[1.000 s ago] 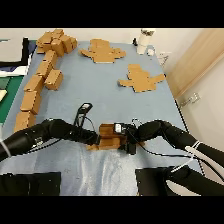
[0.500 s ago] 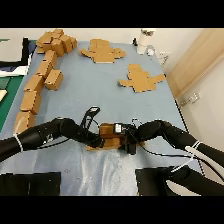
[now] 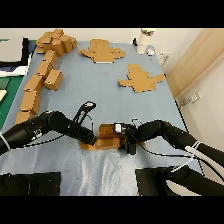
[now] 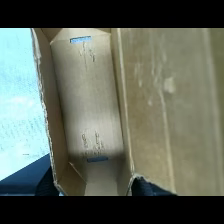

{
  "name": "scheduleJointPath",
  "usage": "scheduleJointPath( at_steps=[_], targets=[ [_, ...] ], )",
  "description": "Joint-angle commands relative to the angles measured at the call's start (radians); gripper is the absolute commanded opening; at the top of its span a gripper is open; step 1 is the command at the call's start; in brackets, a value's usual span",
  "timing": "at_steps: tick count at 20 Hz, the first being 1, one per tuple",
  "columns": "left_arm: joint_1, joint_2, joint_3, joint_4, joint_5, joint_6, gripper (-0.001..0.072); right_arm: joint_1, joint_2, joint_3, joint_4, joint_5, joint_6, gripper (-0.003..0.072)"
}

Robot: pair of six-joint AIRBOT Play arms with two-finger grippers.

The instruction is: Fold the box.

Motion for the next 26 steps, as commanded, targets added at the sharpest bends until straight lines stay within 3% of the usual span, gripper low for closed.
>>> scheduleJointPath(
  at_steps=[1,5,9,14,20,26],
  targets=[
    [0.029,0.058,0.001,0.04,-0.066,0.045,0.0009,0.001,0.0,0.0,0.0,0.0,0.0,0.0503],
    [0.178,0.141,-0.016,0.07,-0.147,-0.061,0.0009,0.001,0.0,0.0,0.0,0.0,0.0,0.0503],
    [0.32,0.154,-0.101,0.068,-0.24,-0.13,0.0009,0.001,0.0,0.0,0.0,0.0,0.0,0.0503],
    [0.246,0.145,-0.222,-0.043,-0.117,-0.124,0.0009,0.001,0.0,0.0,0.0,0.0,0.0,0.0503],
    [0.122,0.064,-0.225,-0.09,0.032,-0.114,0.0009,0.001,0.0,0.0,0.0,0.0,0.0,0.0503],
    [0.098,0.047,-0.225,-0.129,0.082,-0.112,0.0009,0.001,0.0,0.0,0.0,0.0,0.0,0.0503]
  ],
)
